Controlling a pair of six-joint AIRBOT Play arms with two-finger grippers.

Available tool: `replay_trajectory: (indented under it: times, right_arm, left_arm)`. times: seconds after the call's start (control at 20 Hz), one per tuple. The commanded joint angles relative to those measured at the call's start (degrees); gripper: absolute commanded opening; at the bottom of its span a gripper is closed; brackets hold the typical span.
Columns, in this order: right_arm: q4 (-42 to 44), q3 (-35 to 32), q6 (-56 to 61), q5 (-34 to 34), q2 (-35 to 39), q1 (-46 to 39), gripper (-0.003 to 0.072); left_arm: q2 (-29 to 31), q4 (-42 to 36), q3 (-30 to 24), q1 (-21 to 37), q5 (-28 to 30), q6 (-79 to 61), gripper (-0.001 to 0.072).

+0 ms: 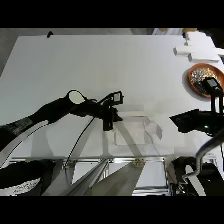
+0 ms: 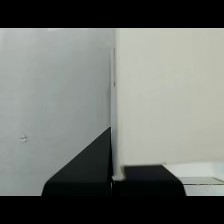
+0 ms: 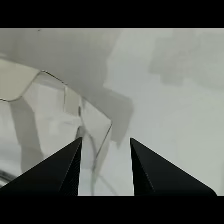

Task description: Fold the box and place the chain.

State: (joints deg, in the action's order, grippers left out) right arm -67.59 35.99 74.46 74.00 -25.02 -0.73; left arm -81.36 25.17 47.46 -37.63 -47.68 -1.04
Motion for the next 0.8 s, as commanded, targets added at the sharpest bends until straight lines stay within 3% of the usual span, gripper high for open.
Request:
replay_trajectory:
  times: [0.0,0.25,0.55,0.75]
  right_arm:
    - [0.57,0.07,-0.02,0.07,0.04,0.07,0.0338]
    - [0.55,0.07,-1.49,-0.09,0.04,0.07,0.0338]
    - [0.55,0.07,-1.75,-0.02,0.04,0.07,0.0338]
    - [0.50,0.07,-2.78,0.02,0.04,0.07,0.0338]
  left_arm:
    - [-1.09,2.60,-0.66,-1.11,6.25,-4.28,0.0001]
    - [-1.86,2.27,-0.66,-1.16,8.35,-6.62,0.0006]
    - [-5.33,-7.50,-0.66,-1.16,7.98,-17.35,0.0006]
    - [-6.38,-8.00,-0.68,-1.14,7.54,-18.29,0.0006]
